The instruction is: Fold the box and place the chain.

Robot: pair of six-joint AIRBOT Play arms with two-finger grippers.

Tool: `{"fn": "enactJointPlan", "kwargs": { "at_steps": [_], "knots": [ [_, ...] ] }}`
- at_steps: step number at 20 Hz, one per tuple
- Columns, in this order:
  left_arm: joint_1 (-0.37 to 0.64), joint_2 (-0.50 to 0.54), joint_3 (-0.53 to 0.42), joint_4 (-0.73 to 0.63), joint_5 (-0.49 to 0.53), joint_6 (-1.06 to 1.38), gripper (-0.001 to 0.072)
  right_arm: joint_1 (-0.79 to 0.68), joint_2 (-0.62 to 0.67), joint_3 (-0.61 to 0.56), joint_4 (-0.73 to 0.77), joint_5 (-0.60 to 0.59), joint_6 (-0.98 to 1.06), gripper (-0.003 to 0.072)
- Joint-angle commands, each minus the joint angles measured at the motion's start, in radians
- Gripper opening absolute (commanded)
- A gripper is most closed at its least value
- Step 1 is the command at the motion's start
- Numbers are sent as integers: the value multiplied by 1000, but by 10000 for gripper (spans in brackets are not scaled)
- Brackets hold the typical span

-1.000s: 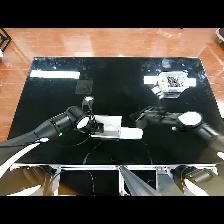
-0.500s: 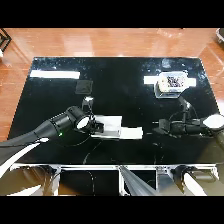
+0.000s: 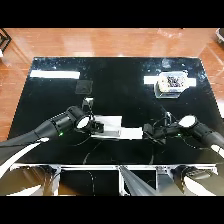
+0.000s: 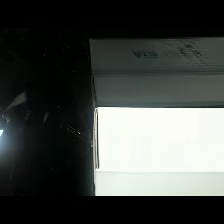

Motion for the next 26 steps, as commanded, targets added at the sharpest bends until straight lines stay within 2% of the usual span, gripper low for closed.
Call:
{"fn": "enactJointPlan", "kwargs": {
  "at_steps": [1,2,3,4,5,10,13,17,21,26],
  "knots": [
    [0,0,-1,0,-9,0,29,66,-55,18,118,-52,-69,44],
    [0,0,-1,0,-9,0,29,74,-55,34,141,-46,-95,182],
    [0,0,-1,0,-9,0,29,82,-55,56,145,-36,-105,388],
    [0,0,-1,0,-9,0,30,90,-55,78,145,-23,-126,519],
    [0,0,-1,0,-9,0,29,101,-55,103,145,-2,-156,610],
    [0,0,-1,0,-10,0,29,152,-55,202,145,82,-169,616],
    [0,0,-1,0,-10,0,30,182,-55,241,145,90,-168,616],
    [0,0,-1,0,-11,0,29,245,-56,247,145,41,-115,614],
    [0,0,-1,0,-11,0,29,327,-64,247,139,-68,-66,605],
    [0,0,-1,0,-13,0,30,425,-69,266,0,-171,68,605]
  ]
}}
